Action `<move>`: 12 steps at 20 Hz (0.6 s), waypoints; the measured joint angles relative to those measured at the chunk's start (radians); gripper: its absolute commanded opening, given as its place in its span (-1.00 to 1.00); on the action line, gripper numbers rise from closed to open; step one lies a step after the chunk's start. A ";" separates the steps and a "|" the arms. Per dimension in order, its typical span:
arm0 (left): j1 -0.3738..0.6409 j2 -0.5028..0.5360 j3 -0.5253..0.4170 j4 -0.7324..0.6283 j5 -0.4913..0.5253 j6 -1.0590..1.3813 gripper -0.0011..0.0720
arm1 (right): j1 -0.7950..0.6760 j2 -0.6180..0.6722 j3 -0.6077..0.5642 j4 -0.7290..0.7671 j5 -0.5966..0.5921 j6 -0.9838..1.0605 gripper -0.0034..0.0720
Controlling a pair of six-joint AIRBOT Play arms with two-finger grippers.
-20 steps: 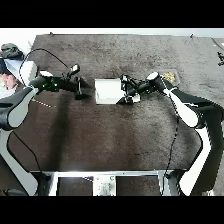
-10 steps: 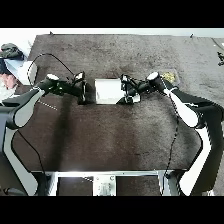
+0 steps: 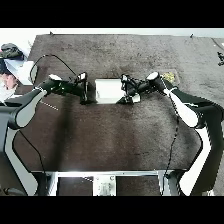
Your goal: Fold the box and place the chain.
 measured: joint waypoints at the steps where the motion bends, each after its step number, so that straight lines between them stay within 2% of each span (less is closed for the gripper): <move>1: 0.000 0.000 0.006 0.002 0.002 0.002 1.00 | 0.000 0.000 0.000 0.000 0.001 0.000 0.25; 12: -0.005 0.000 0.043 0.006 -0.013 0.007 1.00 | -0.002 0.000 0.000 -0.004 0.004 0.004 0.25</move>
